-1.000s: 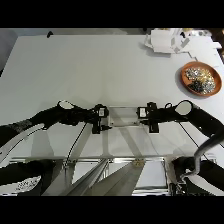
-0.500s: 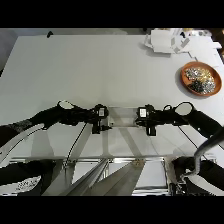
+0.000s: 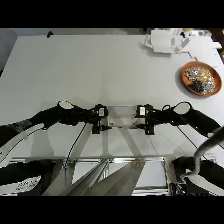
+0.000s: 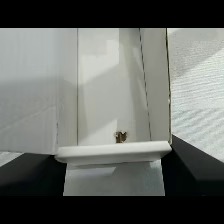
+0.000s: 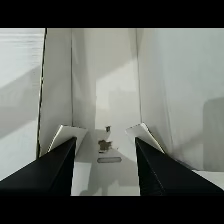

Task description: Fold the box and place the chain.

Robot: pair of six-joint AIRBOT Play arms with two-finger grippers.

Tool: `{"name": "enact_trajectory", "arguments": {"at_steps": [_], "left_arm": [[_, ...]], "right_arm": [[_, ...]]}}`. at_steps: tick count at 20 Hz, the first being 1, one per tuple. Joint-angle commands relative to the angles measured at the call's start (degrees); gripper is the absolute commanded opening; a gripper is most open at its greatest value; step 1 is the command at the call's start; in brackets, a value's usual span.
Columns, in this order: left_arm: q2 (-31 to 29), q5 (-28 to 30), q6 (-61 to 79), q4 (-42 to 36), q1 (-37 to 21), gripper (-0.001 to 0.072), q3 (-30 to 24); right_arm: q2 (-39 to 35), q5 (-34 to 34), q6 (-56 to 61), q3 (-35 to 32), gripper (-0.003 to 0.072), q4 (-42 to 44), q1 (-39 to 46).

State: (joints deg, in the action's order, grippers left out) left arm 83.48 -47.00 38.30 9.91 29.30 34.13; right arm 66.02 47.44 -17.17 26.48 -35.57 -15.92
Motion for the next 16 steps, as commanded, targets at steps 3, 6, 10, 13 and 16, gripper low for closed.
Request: {"name": "enact_trajectory", "arguments": {"at_steps": [3, 6, 10, 13, 16], "left_arm": [[0.02, 0.02, 0.04, -0.02, 0.02, 0.0137, 0.04], [0.00, 0.02, 0.04, -0.02, 0.02, 0.0137, 0.04], [0.02, 0.00, 0.04, -0.02, 0.02, 0.0137, 0.04], [0.02, 0.00, 0.04, -0.02, 0.02, 0.0137, 0.04], [0.02, 0.02, 0.04, -0.02, 0.02, 0.0137, 0.04]], "right_arm": [[-1.77, 0.11, 8.50, -0.04, 0.0253, -1.92, -0.02], [-7.82, 0.11, 24.39, -0.04, 0.0019, -9.53, -0.02], [-17.35, -0.37, 47.69, 0.00, 0.0019, -14.47, 2.34], [-20.63, -1.36, 64.74, 0.07, 0.0018, -15.67, 10.45], [-19.78, -0.68, 83.06, 0.11, 0.0018, -22.18, 19.87]]}}
